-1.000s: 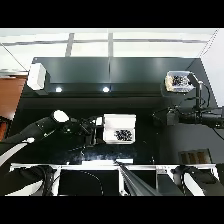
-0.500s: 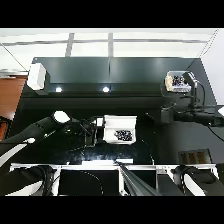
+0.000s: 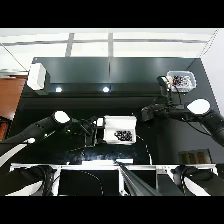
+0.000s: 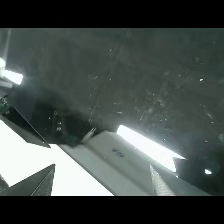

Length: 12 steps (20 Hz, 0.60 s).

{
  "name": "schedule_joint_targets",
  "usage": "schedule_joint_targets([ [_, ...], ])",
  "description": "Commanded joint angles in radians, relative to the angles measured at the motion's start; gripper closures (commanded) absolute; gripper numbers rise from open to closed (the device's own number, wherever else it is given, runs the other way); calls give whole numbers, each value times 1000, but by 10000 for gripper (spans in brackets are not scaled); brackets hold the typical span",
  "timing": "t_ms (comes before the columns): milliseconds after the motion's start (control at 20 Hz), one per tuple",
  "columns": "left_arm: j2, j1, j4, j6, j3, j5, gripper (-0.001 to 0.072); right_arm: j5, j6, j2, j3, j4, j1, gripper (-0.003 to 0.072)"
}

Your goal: Fold the box and place the chain.

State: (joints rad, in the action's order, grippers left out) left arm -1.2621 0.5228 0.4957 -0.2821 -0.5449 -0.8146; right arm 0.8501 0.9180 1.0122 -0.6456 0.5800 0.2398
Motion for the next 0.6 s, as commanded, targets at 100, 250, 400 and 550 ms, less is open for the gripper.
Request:
schedule_joint_targets([
  [100,-1,0,1,0,-1,2,418,230,-288,25,0,-7,14,-34],
  [250,-1,0,1,0,-1,2,417,304,-475,25,-7,-6,15,-34],
  [400,-1,0,1,0,-1,2,417,356,-550,25,-42,3,18,-34],
  [550,-1,0,1,0,-1,2,417,312,-579,25,-48,75,77,-34],
])
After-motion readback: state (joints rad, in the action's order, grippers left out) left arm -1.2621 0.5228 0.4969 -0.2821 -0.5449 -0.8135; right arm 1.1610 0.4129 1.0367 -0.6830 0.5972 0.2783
